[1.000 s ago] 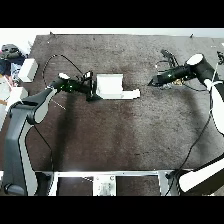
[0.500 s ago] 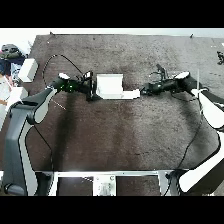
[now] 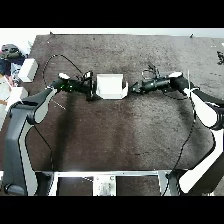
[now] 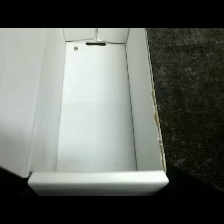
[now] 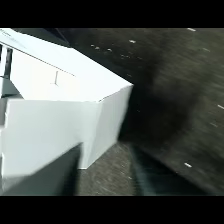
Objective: Fold the box and place the chain.
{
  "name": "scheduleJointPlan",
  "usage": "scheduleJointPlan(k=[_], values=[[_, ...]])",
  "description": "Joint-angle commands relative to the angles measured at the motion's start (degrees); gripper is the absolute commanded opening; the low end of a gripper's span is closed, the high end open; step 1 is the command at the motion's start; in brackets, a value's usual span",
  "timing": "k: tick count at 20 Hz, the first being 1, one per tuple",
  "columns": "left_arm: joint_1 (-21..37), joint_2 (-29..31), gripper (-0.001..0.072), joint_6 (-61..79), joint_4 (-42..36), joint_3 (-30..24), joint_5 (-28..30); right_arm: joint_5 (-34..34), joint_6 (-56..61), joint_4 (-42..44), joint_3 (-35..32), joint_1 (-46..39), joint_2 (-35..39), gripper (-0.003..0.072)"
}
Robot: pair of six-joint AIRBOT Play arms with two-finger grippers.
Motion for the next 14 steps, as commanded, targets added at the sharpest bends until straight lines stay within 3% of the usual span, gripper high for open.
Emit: scheduleJointPlan(k=[1, 8, 14], values=[[0.0, 0.0, 0.0405, 0.0, 0.0, 0.0, 0.0, 0.0, 8.3, -7.3, 4.9, 2.9, -0.1, 0.0507], [0.0, 0.0, 0.0405, 0.0, 0.0, 0.0, 0.0, -0.7, 18.5, -16.1, 11.9, 9.0, -0.1, 0.0466], [0.0, 0.0, 0.0405, 0.0, 0.0, 0.0, 0.0, -2.2, 24.9, -22.4, 13.3, 12.3, -0.2, 0.0464]])
